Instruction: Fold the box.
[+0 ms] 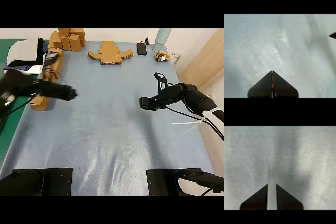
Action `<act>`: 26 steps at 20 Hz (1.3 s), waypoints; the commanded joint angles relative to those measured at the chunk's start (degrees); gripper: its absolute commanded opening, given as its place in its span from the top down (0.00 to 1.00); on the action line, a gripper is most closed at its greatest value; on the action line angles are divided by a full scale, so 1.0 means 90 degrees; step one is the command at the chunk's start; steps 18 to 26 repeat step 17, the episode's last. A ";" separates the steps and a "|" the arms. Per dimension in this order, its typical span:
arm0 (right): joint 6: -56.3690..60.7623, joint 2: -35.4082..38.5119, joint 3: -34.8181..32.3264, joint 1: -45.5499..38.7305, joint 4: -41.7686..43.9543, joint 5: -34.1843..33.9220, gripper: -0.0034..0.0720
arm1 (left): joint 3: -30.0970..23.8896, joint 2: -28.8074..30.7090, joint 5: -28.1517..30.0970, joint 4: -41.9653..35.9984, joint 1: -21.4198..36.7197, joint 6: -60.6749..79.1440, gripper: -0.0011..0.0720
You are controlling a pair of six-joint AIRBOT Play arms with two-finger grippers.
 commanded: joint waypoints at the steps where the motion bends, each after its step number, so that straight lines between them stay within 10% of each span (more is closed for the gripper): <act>1: -0.0017 -0.0041 0.0061 0.0046 0.0085 -0.0121 0.74 | 0.0964 -0.1229 0.0078 0.0277 -0.1311 -0.0930 0.97; 26: -0.0017 -0.0041 0.0063 0.0046 0.0080 -0.0296 0.74 | 0.1158 -0.2033 0.0027 0.0231 -0.1965 -0.1149 0.97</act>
